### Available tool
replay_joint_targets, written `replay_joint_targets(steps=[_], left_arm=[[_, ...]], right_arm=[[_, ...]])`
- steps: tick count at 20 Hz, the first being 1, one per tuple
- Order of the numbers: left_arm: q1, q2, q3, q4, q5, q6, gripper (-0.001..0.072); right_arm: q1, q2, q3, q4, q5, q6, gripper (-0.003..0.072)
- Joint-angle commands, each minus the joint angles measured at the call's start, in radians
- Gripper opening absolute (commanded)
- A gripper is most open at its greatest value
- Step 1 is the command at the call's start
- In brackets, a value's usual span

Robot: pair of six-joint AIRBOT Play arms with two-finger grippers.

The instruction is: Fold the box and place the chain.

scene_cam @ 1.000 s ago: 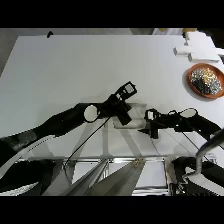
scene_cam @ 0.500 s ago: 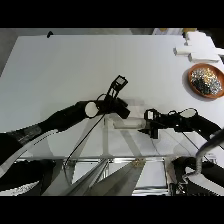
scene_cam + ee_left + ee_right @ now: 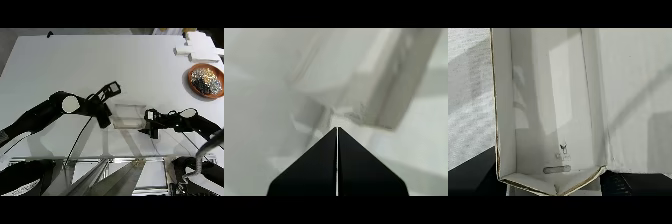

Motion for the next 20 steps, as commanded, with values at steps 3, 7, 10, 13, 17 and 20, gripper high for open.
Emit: replay_joint_targets(steps=[3,7,10,13,17,20], left_arm=[[0.021,-0.023,-0.107,-0.128,-0.018,0.455,0.0006],[0.032,-0.05,-0.12,-0.116,0.074,0.457,0.0014],[0.055,-0.05,-0.121,-0.033,0.052,0.457,0.0283],[0.086,-0.052,-0.121,0.016,0.066,0.47,0.0361],[0.081,-0.069,-0.121,-0.053,0.091,0.669,0.0394],[0.039,-0.089,-0.121,-0.066,0.151,0.718,0.0393]], right_arm=[[0.0,0.0,0.0,0.001,0.0,0.0,0.0444],[0.0,0.0,0.0,0.0,0.0,0.0,0.0444],[0.0,0.0,0.0,0.0,0.0,0.0,0.0444],[0.0,0.0,0.0,0.0,0.0,0.0,0.0444],[0.0,0.0,0.0,0.0,0.0,0.0,0.0444],[0.0,0.0,0.0,0.0,0.0,0.0,0.0444]])
